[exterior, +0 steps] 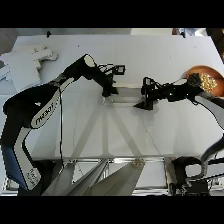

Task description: Fold the box and place the chain.

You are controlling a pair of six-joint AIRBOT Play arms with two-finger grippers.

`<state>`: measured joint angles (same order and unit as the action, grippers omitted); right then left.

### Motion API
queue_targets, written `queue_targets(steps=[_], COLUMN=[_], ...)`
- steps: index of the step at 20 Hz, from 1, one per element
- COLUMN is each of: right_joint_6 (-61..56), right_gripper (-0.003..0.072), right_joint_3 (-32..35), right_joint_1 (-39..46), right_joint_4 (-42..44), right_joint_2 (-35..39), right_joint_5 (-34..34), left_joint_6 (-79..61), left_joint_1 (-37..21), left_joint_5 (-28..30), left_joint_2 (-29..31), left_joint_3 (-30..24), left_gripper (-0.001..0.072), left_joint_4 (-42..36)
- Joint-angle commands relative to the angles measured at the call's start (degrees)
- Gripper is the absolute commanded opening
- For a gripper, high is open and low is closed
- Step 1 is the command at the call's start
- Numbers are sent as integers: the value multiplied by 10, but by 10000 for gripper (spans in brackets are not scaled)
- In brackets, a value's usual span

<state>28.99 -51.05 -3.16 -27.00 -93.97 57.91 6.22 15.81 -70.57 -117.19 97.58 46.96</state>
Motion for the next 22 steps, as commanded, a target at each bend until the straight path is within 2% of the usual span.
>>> queue_targets(steps=[1,2,3,9,10,11,22], right_joint_6=[0,0,0,0,0,0,0], right_gripper=[652,591,573,565,522,510,518], right_joint_3=[0,0,0,0,0,0,0], right_joint_1=[0,0,0,0,0,0,0], right_joint_4=[3,3,3,3,3,3,3], right_joint_2=[0,0,0,0,0,0,0], right_joint_5=[-1,0,-1,0,0,0,0], left_joint_6=[0,0,0,0,0,0,0], left_joint_1=[0,0,0,0,0,0,0], left_joint_5=[0,0,0,0,0,0,0], left_joint_2=[0,0,0,0,0,0,0], left_joint_3=[0,0,0,0,0,0,0], left_gripper=[17,17,17,17,17,17,17], left_joint_4=[0,0,0,0,0,0,0])
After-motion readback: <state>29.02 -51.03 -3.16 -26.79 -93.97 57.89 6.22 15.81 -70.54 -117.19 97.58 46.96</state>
